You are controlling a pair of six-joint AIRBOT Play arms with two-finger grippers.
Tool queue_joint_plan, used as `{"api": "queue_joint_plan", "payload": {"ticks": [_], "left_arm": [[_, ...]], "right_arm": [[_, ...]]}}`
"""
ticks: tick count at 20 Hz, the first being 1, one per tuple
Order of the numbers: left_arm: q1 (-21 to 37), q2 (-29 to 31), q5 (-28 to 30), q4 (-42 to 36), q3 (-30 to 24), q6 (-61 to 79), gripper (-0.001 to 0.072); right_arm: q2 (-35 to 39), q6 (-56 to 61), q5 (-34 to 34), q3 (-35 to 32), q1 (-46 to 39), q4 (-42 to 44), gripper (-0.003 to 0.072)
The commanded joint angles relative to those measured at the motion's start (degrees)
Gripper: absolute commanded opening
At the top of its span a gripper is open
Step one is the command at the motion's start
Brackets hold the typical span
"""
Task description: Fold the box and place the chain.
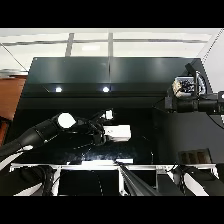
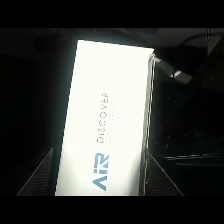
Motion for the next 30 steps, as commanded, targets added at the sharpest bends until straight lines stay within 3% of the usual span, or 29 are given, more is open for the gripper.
{"api": "queue_joint_plan", "payload": {"ticks": [1, 11, 15, 20, 26, 30], "left_arm": [[-0.04, -0.44, -0.15, 0.0, 0.04, 0.33, 0.0708], [0.0, -2.36, -0.76, 0.74, 1.62, 0.35, 0.0708], [0.09, -2.36, -5.2, 4.2, 5.2, -0.24, 0.0708], [0.02, -2.36, -9.31, 4.96, 5.88, -1.42, 0.0709], [-0.04, -2.6, -4.28, 4.96, 5.86, -1.84, 0.071], [-0.07, -2.86, -6.29, 4.96, 5.84, -1.84, 0.071]], "right_arm": [[0.04, 0.0, -0.09, 0.04, 0.0, -0.02, 0.0019], [0.04, 0.0, 0.0, 0.04, 0.0, -0.02, 0.0019], [0.04, 0.02, 0.11, 0.04, 0.0, -0.02, 0.0019], [0.04, 0.0, 0.59, 0.04, 0.0, -0.04, 0.0019], [0.04, 0.0, 0.55, 0.04, 0.0, -0.09, 0.0019], [0.04, 0.0, 0.28, 0.04, 0.0, -0.26, 0.0019]]}}
